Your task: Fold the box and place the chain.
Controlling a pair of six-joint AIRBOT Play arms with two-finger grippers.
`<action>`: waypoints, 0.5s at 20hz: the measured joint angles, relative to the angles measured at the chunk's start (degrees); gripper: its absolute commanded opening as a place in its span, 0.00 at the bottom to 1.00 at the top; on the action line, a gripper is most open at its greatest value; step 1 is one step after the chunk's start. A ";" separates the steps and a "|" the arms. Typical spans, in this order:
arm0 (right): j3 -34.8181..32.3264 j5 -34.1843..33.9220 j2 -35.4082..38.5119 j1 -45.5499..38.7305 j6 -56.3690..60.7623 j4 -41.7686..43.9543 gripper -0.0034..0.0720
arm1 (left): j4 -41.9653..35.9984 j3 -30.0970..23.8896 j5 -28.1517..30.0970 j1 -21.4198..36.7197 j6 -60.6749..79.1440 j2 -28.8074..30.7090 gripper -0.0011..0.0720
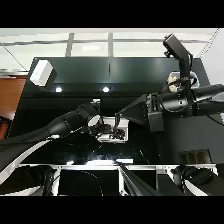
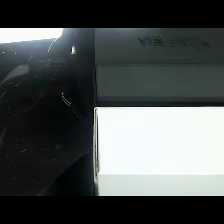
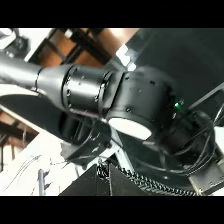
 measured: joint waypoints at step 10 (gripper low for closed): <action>-9.20 -7.65 -1.53 4.44 8.79 -15.96 0.07 | 0.02 0.00 -0.02 0.00 0.00 0.00 0.06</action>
